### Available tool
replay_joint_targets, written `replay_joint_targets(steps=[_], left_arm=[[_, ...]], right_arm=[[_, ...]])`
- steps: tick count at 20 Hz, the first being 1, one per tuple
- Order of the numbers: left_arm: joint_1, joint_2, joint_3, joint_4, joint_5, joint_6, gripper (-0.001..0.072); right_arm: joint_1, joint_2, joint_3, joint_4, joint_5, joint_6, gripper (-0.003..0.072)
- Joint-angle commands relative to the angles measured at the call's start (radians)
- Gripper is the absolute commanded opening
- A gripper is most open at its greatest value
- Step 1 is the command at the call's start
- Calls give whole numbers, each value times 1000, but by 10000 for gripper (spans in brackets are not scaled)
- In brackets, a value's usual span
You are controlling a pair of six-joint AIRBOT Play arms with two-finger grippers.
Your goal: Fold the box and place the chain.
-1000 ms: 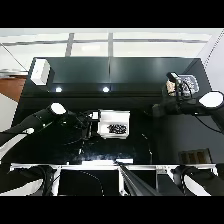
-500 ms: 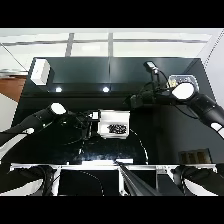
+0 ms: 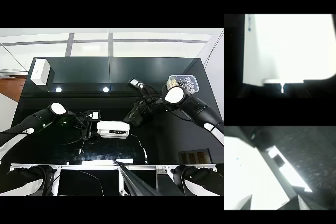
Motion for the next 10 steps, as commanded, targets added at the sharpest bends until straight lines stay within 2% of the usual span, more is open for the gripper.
replay_joint_targets(steps=[1, 5, 10], left_arm=[[-1, -1, 0, 0, 0, 0, 522], [-1, -1, 0, 0, 0, 0, 522], [-1, -1, 0, 0, 0, 0, 522]], right_arm=[[21, 20, -4, -2, 52, -124, 701], [21, 69, -4, -8, 114, -124, 702], [21, 68, -5, -10, 90, -124, 701]])
